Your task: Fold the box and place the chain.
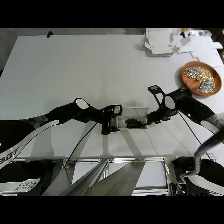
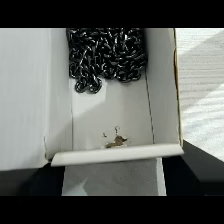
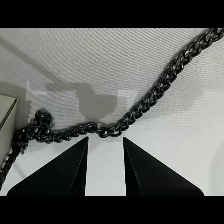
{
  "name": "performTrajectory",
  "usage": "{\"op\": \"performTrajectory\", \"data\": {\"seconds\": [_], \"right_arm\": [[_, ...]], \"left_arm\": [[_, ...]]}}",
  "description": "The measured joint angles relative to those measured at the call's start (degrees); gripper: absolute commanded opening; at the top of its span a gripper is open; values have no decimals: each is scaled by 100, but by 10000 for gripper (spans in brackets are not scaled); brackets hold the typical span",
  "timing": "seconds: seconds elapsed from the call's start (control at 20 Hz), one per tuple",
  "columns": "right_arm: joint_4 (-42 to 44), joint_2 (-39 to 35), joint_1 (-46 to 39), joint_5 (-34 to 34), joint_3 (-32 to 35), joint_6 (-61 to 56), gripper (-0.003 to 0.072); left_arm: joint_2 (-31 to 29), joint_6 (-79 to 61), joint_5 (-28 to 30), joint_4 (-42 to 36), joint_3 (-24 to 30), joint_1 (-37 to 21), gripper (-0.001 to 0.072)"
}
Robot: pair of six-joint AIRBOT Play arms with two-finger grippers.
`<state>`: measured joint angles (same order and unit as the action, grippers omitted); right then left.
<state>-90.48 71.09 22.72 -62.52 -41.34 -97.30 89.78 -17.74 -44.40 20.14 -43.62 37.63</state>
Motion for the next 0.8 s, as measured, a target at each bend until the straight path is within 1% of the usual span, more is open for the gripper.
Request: {"op": "performTrajectory", "data": {"seconds": [0.25, 0.4, 0.45, 0.5, 0.55, 0.6, 0.7, 0.75, 0.8], "right_arm": [[-70, 127, 0, 24, 2, -42, 213], [-83, 223, 0, 81, 0, -46, 174], [-85, 240, 0, 96, -2, -46, 154], [-83, 251, 2, 105, 0, -44, 99], [-68, 262, 4, 116, 0, -39, 72], [-63, 269, 7, 122, 0, -13, 21], [-81, 254, 4, 138, 2, 72, 24], [-94, 221, 7, 155, 11, 101, 66], [-157, 170, 4, 190, 15, 131, 67]], "left_arm": [[0, -2, 0, 0, 0, 0, 208], [0, 0, 0, 0, 0, 0, 208], [0, 0, 0, 0, 0, 0, 208], [0, 0, 0, 0, 0, 0, 208], [0, 0, 0, 0, 0, 0, 208], [0, 0, 0, 0, 0, 0, 208], [0, 0, 0, 0, 0, 0, 208], [0, 0, 0, 0, 0, 0, 208], [0, 0, 0, 0, 0, 0, 208]]}}
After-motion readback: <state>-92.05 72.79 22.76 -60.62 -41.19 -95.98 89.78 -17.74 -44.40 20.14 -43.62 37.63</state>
